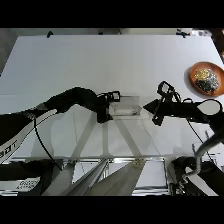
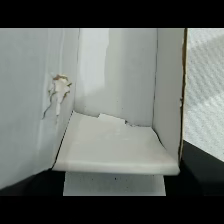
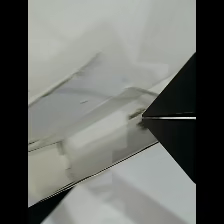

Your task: Fold the box and place the chain.

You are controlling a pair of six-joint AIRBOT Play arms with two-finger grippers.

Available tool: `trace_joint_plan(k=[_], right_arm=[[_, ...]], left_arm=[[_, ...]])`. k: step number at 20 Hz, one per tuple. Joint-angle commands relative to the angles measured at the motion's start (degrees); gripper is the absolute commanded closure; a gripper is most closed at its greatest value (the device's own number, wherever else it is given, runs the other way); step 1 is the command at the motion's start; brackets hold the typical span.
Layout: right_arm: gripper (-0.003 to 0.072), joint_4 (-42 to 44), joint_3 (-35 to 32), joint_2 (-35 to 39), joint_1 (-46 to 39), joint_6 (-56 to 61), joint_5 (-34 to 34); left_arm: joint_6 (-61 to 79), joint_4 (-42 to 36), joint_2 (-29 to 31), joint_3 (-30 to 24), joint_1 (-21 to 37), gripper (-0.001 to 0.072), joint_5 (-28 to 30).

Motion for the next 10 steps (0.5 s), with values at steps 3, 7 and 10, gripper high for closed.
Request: trace_joint_plan(k=[3, 7, 10], right_arm=[[0.0677, 12.44, 0.04, -2.01, 9.73, -2.6, -9.94], [0.0678, 27.78, 0.07, -8.7, 12.44, -11.23, -19.67], [0.0678, 40.94, 0.07, -13.29, 12.44, -21.05, -22.77]], left_arm=[[0.0, 0.0, -0.04, 0.0, -0.04, 0.0362, -0.04], [0.02, 0.0, -0.04, 0.0, -0.04, 0.0362, -0.02], [0.0, 0.0, -0.04, 0.0, -0.02, 0.0362, -0.02]])
